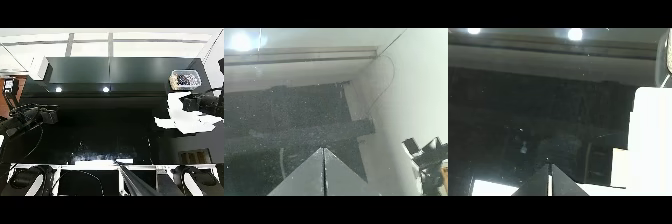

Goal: Fold the box and place the chain.

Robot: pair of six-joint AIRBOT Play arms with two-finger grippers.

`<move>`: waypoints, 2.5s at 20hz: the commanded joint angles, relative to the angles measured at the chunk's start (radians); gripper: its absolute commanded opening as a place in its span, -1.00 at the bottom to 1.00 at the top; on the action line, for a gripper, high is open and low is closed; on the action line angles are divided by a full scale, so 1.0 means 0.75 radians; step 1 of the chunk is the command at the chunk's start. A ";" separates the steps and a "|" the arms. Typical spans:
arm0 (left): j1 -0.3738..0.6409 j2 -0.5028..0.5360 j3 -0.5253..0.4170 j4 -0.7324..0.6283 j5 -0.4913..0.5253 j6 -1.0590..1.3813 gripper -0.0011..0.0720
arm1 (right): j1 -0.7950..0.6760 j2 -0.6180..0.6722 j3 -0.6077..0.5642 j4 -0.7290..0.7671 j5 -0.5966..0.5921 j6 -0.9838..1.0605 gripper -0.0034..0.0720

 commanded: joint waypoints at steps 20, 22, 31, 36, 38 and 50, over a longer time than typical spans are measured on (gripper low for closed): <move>0.001 -0.002 -0.002 -0.065 0.237 0.009 -0.89 | 0.001 0.001 -0.001 0.063 -0.096 0.001 -0.82; 0.001 -0.008 -0.002 -0.130 0.339 0.010 -0.84 | 0.001 0.001 -0.001 0.123 -0.174 0.004 -0.66; -0.049 -0.245 0.026 -0.107 0.107 -0.013 0.96 | -0.565 -0.281 0.131 -0.693 -0.400 0.640 0.93; -0.063 -0.497 0.284 0.318 -0.124 -0.368 0.91 | -1.176 -0.671 0.397 -0.326 -0.110 0.454 0.93; -0.067 -0.583 0.388 0.389 -0.203 -0.417 0.91 | -1.290 -0.755 0.411 -0.159 -0.122 0.212 0.93; -0.066 -0.697 0.469 0.324 -0.223 -0.444 0.91 | -1.288 -1.431 0.701 0.286 0.689 -0.390 0.93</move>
